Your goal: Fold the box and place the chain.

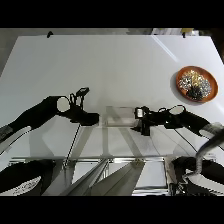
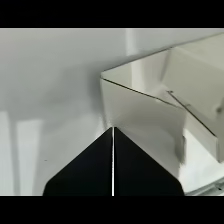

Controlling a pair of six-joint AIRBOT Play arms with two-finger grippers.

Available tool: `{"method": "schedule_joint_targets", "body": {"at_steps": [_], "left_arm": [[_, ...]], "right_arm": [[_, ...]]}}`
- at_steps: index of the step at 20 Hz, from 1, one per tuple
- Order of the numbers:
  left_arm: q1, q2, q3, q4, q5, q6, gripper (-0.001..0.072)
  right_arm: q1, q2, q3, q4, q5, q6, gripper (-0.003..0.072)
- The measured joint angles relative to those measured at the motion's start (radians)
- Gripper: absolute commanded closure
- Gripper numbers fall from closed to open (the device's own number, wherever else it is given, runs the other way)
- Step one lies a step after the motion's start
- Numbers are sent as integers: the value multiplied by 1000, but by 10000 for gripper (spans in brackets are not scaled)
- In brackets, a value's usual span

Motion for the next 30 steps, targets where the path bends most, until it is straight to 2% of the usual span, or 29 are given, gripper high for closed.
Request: {"method": "schedule_joint_targets", "body": {"at_steps": [7,10,12,16,18,21,23,26,28,30], "left_arm": [[0,-55,1,22,3,-9,703],[0,-58,0,-21,9,51,703],[-2,-53,-2,-66,51,97,703],[-2,-9,0,-138,53,154,690],[-2,13,1,-163,58,181,626],[-8,29,2,-202,57,206,615],[-16,33,2,-226,58,225,552],[-32,37,2,-264,77,248,535],[-40,37,2,-276,90,257,428],[-46,37,2,-286,99,262,428]], "right_arm": [[0,0,0,0,0,0,278],[0,0,0,0,0,0,278],[-1,1,0,-1,2,1,278],[0,0,0,0,-2,0,278],[0,0,0,0,-1,0,278],[0,0,0,0,0,0,278],[0,0,0,0,0,0,278],[0,0,0,0,0,0,278],[0,0,0,0,1,0,278],[0,0,0,0,2,0,278]]}}
